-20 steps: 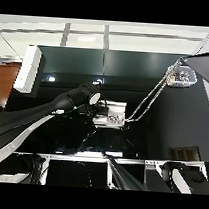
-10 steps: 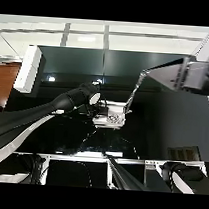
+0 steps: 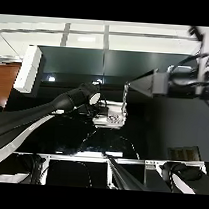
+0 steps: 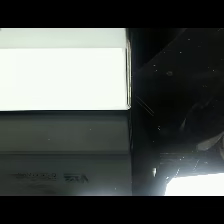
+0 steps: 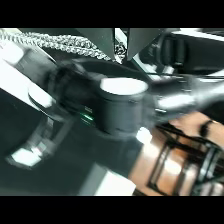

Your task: Fold the box and place the chain.

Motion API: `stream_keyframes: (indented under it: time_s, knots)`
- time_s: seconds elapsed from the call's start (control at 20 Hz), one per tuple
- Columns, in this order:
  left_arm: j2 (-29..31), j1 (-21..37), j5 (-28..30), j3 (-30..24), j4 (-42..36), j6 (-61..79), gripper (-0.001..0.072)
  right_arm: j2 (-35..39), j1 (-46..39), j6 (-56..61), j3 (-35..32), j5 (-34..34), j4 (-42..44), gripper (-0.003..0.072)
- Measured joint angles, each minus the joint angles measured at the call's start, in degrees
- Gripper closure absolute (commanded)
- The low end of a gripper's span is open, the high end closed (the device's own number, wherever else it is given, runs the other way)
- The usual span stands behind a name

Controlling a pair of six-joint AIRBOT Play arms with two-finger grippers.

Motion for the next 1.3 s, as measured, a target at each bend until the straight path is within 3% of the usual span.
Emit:
stream_keyframes:
  time_s: [0.35,0.65,0.7,0.75,1.05,1.1,1.15,1.3]
  knots:
    - [0.0,0.0,0.0,0.0,0.0,0.0,0.0679,-4.9,3.7,0.3,-14.8,-9.2,-1.7,0.0664]
    - [0.0,0.0,0.0,0.0,0.0,0.0,0.0679,-7.5,4.4,0.4,-18.1,-11.5,-3.7,0.0653]
    - [0.0,0.0,0.0,0.0,0.0,0.0,0.0679,-7.6,4.5,0.4,-18.3,-11.7,-3.7,0.0443]
    - [0.0,0.0,0.0,0.0,0.0,0.0,0.0679,-7.8,4.5,0.4,-18.4,-11.7,-3.9,0.0313]
    - [0.0,0.0,0.0,0.0,0.0,0.0,0.0679,-7.9,-0.4,-5.3,-18.6,-6.7,-7.0,0.0313]
    - [0.0,0.0,0.0,0.0,0.0,0.0,0.0679,-7.9,-1.5,-7.3,-18.8,-5.8,-9.5,0.0203]
    - [0.0,0.0,0.0,0.0,0.0,0.0,0.0679,-7.9,-2.4,-9.8,-19.2,-5.4,-13.0,-0.0034]
    - [0.0,0.0,0.0,0.0,0.0,0.0,0.0679,-8.1,-3.7,-19.6,-22.1,-8.3,-20.7,-0.0034]
